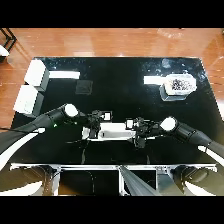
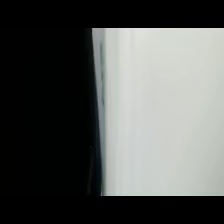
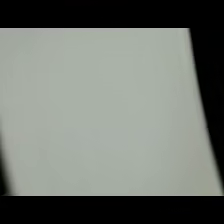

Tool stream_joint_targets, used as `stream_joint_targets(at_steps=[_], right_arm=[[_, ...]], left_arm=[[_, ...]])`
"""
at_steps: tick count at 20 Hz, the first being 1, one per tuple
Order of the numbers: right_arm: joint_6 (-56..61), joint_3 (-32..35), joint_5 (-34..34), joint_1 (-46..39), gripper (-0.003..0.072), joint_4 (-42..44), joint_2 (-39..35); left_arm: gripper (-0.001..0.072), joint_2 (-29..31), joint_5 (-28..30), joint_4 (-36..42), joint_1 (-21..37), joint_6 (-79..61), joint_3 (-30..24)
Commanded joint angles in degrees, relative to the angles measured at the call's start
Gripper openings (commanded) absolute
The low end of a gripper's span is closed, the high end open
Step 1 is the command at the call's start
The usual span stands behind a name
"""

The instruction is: Fold the box and place the chain.

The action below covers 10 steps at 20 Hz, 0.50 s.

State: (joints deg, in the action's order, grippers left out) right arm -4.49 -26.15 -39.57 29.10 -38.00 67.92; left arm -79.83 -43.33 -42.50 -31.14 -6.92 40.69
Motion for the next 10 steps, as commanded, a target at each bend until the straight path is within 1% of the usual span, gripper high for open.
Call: stream_joint_targets(at_steps=[1, 2, 4, 5, 6, 10], right_arm=[[0.02, 0.02, 0.02, 0.04, 0.0428, -0.07, 0.02], [0.02, 0.02, 0.02, 0.04, 0.0428, -0.04, 0.02], [0.02, 0.02, 0.02, 0.04, 0.0427, -0.04, 0.02], [0.02, 0.02, 0.04, 0.04, 0.0427, -0.04, 0.02], [0.04, 0.02, 0.13, 0.04, 0.0427, 0.02, 0.02], [0.39, 0.02, 0.44, 0.04, 0.0427, 0.04, 0.02]], left_arm=[[0.0212, 0.31, -0.85, 0.28, 0.00, -0.07, 0.79], [0.0227, 0.33, -0.87, 0.28, 0.00, 0.52, 1.07], [0.0310, 0.42, -2.38, -0.35, 0.00, 2.86, 1.64], [0.0421, 0.63, -3.54, -1.09, 0.00, 2.89, 1.86], [0.0456, 0.94, -3.72, -1.53, 0.02, 3.06, 1.99], [0.0456, 2.16, -3.72, -4.33, 0.04, 6.54, 3.19]])
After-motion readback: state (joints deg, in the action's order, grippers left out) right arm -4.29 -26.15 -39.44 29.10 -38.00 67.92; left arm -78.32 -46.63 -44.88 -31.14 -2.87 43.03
